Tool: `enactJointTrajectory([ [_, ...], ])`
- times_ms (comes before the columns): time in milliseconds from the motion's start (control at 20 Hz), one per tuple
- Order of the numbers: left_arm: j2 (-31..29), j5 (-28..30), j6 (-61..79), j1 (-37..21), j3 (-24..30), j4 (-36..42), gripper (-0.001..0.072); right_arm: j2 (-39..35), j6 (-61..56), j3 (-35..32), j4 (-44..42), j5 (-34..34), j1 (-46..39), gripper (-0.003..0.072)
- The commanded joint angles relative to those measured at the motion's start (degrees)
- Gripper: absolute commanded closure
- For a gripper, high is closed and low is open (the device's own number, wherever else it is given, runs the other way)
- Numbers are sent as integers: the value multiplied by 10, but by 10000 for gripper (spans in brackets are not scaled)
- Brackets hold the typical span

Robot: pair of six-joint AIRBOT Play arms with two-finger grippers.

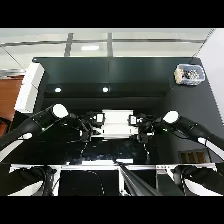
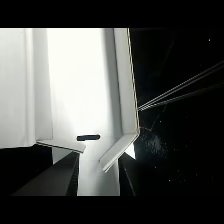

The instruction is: Fold the box and place the chain.

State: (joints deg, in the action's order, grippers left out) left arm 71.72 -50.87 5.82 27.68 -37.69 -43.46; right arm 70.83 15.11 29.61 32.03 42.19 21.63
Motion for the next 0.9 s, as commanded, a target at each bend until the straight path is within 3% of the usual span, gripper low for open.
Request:
enactJointTrajectory([
  [0,1,1,-1,1,0,9,428,0,-1,0,0,0,0,495],
  [850,20,14,0,1,0,101,428,0,-1,0,0,0,0,495],
])
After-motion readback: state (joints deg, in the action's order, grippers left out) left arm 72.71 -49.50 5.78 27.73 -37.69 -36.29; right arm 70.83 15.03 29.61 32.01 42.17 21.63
